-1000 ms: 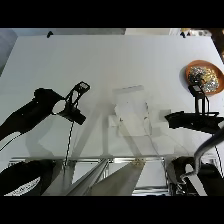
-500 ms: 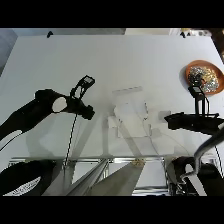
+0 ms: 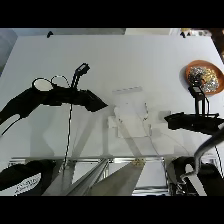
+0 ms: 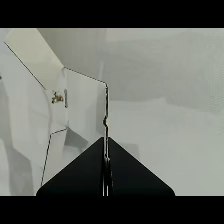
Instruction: Fold the box and place the chain.
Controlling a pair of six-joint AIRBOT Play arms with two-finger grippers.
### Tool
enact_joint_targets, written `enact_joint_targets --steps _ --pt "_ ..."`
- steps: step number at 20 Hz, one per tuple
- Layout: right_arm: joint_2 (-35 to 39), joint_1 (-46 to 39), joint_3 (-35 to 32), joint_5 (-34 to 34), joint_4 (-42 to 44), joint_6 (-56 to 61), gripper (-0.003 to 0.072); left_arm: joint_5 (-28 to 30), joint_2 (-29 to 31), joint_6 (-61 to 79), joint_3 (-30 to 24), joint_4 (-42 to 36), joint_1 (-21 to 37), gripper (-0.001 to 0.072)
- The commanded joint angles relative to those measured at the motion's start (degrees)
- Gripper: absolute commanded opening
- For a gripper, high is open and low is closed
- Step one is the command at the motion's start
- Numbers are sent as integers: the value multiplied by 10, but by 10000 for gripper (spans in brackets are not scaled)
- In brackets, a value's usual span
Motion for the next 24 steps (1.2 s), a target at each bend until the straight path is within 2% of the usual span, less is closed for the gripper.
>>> enact_joint_targets --steps 1,4,7,11,15,22,24 --pt "0 0 0 2 1 3 16 -22 -52 104 1 -54 7 627" --pt "0 0 0 4 0 3 16 -19 -112 123 18 -74 3 630" --pt "0 0 0 3 0 3 16 -77 -192 104 92 -63 1 630" --pt "0 1 0 3 0 3 16 -104 -259 94 175 -24 -21 630" --pt "0 0 0 3 1 3 16 -106 -283 97 216 -11 -50 630" --pt "0 0 0 3 0 3 16 -109 -295 153 219 -28 -101 622" --pt "0 0 0 3 0 3 16 -109 -294 174 219 -35 -106 496"
